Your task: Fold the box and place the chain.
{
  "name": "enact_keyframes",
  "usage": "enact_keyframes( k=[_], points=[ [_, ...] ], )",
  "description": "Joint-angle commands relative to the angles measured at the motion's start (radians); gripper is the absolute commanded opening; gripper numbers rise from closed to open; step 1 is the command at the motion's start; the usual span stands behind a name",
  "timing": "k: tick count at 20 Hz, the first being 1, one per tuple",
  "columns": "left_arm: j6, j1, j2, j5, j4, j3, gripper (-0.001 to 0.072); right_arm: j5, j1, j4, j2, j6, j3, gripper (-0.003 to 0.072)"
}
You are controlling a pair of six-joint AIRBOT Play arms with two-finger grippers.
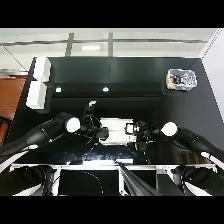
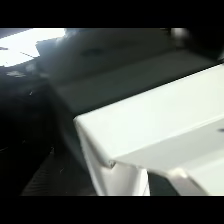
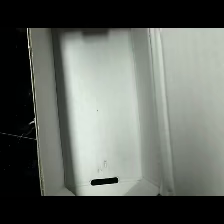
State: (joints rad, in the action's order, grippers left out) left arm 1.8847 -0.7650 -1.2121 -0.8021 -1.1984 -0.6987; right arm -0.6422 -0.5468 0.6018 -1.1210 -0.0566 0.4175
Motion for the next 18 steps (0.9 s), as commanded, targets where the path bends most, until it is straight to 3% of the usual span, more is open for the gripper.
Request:
enact_keyframes(
  k=[1,5,18],
  points=[
    [0.295,-0.082,-0.020,-0.158,-0.309,-0.089,0.0498,0.000,-0.001,0.000,0.000,0.000,0.000,0.0244],
    [0.349,-0.122,-0.029,-0.186,-0.314,-0.141,0.0236,0.000,-0.004,0.000,0.000,0.000,0.000,0.0243],
    [0.483,-0.156,-0.153,-0.202,-0.290,-0.196,0.0234,0.001,-0.004,0.000,0.000,0.000,0.000,0.0243]
  ],
)
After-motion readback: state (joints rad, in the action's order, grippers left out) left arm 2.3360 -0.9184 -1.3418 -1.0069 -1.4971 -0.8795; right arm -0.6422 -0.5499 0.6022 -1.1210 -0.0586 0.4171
